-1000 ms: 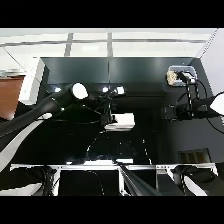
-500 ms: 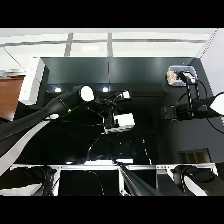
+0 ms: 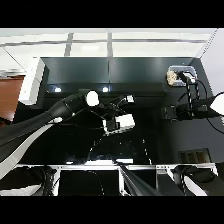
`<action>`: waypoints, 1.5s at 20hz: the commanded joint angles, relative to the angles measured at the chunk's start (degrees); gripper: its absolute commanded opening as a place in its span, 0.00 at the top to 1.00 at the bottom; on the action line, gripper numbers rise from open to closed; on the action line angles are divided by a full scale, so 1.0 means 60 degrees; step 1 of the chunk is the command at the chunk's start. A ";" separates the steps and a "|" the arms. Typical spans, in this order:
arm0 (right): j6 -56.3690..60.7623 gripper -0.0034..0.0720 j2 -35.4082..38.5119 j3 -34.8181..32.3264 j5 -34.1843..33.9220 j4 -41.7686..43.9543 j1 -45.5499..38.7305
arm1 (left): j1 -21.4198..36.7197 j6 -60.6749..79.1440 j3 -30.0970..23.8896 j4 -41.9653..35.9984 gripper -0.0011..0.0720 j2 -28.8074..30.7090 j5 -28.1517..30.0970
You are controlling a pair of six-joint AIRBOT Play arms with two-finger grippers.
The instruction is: Fold the box and place the chain.
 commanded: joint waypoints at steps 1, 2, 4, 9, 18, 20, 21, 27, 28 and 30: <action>0.0040 0.93 0.0007 0.0007 -0.0004 0.0004 -0.0007 | -0.0178 -0.1610 0.0015 0.1315 0.01 -0.0084 0.0313; 0.0051 0.93 0.0007 0.0007 -0.0004 0.0004 -0.0007 | -0.0197 -0.1971 0.0015 0.1617 0.01 -0.0146 0.0339; 0.0069 0.93 0.0007 0.0007 0.0000 0.0007 -0.0004 | -0.0189 -0.2277 0.0040 0.1759 0.20 -0.0208 0.0204; 0.0073 0.93 0.0007 0.0007 0.0004 0.0033 -0.0004 | 0.0248 -0.3410 0.1341 0.3246 0.50 0.0186 -0.2073; 0.0069 0.93 0.0004 0.0007 -0.0004 0.0029 -0.0004 | 0.6135 -0.5417 0.1184 0.4062 0.50 0.3628 -0.5614; 0.0073 0.93 0.0004 0.0007 -0.0007 0.0033 -0.0004 | 0.8207 -0.5701 0.0718 0.4047 0.50 0.4087 -0.5464; 0.0069 0.93 0.0004 0.0007 -0.0018 0.0029 -0.0004 | 0.9118 -0.5701 0.0382 0.4018 0.50 0.4186 -0.5016; 0.0073 0.93 0.0004 -0.0022 -0.0321 0.0117 -0.0004 | 1.2025 -0.6040 -0.1056 0.3770 0.50 0.3552 -0.3016; 0.0073 0.93 0.0004 -0.0022 -0.0317 0.0120 -0.0004 | 1.1970 -0.5898 -0.1056 0.3759 0.50 0.3413 -0.2816; 0.0069 0.93 0.0004 -0.0022 -0.0393 0.0102 -0.0004 | 1.1967 -0.5125 -0.1056 0.3898 0.50 0.3187 -0.2488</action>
